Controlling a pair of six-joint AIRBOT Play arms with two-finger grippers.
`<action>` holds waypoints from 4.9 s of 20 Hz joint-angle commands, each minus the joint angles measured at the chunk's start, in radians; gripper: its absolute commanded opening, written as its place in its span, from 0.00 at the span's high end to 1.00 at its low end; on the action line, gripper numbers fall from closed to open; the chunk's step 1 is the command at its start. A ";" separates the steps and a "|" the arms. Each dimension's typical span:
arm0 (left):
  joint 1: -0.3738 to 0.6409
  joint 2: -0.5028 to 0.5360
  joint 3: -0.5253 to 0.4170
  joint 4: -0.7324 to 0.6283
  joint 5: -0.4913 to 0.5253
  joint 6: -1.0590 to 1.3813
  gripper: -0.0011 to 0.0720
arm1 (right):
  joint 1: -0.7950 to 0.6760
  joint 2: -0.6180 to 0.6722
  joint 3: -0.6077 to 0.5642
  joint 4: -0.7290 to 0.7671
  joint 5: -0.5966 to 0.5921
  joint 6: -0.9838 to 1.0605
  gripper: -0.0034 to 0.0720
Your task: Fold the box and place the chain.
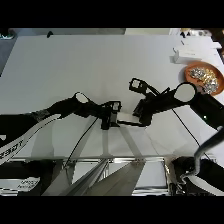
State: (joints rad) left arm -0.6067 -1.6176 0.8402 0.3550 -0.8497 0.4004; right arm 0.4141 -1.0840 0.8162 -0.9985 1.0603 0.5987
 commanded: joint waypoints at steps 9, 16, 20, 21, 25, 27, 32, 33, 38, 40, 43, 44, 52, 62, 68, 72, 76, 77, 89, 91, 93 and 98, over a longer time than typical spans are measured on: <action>0.000 0.000 0.000 0.000 0.000 0.000 0.49 | 0.006 0.030 -0.050 -0.010 -0.024 -0.189 0.55; 0.000 0.000 0.000 0.000 0.000 0.000 0.49 | 0.055 0.028 -0.061 0.027 0.001 -0.189 0.53; 0.000 0.000 0.000 0.000 0.000 0.000 0.49 | 0.058 0.028 -0.069 -0.013 -0.030 -0.179 0.53; 0.000 0.000 0.000 0.000 0.000 0.000 0.49 | 0.058 0.028 -0.069 -0.026 -0.032 -0.177 0.53; 0.000 0.000 0.000 0.000 0.000 0.000 0.49 | 0.059 0.028 -0.069 -0.031 -0.037 -0.178 0.51; 0.000 0.000 0.000 0.000 0.000 0.000 0.49 | 0.058 0.028 -0.071 -0.053 -0.035 -0.177 0.54; 0.000 0.000 0.000 0.000 0.000 0.000 0.49 | 0.059 0.025 -0.071 -0.068 -0.032 -0.177 0.65; 0.000 0.000 0.000 0.000 0.000 0.000 0.49 | 0.059 0.025 -0.071 -0.068 -0.032 -0.177 0.68; 0.000 0.000 0.000 0.000 0.000 0.000 0.49 | 0.058 0.025 -0.071 -0.071 -0.033 -0.177 0.76; 0.000 0.000 0.000 0.000 0.000 0.000 0.49 | 0.058 0.025 -0.071 -0.071 -0.033 -0.176 0.83; 0.000 0.000 0.000 0.000 0.000 0.000 0.49 | 0.059 0.023 -0.072 -0.072 -0.047 -0.159 0.89; 0.000 0.000 0.000 0.000 0.000 0.000 0.49 | 0.059 0.020 -0.072 -0.074 -0.061 -0.139 0.89; 0.000 0.000 0.000 0.000 0.000 0.000 0.49 | 0.079 0.019 -0.072 -0.003 -0.009 -0.136 0.69; 0.000 0.000 0.000 0.000 0.000 0.000 0.49 | 0.150 0.017 -0.072 -0.212 -0.132 0.053 0.69; 0.000 0.000 0.000 0.000 0.000 0.000 0.49 | 0.150 0.017 -0.072 -0.209 -0.133 0.056 0.85; 0.000 0.000 0.000 0.000 0.000 0.000 0.49 | 0.150 0.017 -0.072 -0.209 -0.132 0.060 0.85; 0.000 0.000 0.000 0.000 0.000 0.000 0.49 | 0.150 -0.002 -0.072 -0.187 -0.132 0.060 0.85; 0.000 0.000 0.000 0.000 0.000 0.000 0.49 | 0.150 -0.015 -0.075 -0.179 -0.133 0.060 0.85; 0.000 0.000 0.000 0.000 0.000 0.000 0.49 | 0.150 0.026 -0.076 -0.137 -0.104 0.056 0.59; 0.000 0.000 0.000 0.000 0.000 0.000 0.49 | 0.150 0.044 -0.076 -0.134 -0.104 0.056 0.59; 0.000 0.000 0.000 0.000 0.000 0.000 0.49 | 0.150 0.043 -0.076 -0.122 -0.106 0.056 0.61; 0.000 0.000 0.000 0.000 0.000 0.000 0.49 | 0.150 0.035 -0.076 -0.100 -0.121 0.056 0.93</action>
State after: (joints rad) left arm -0.6067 -1.6176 0.8402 0.3557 -0.8524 0.4011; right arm 0.5632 -1.0454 0.7399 -1.1137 0.9455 0.6552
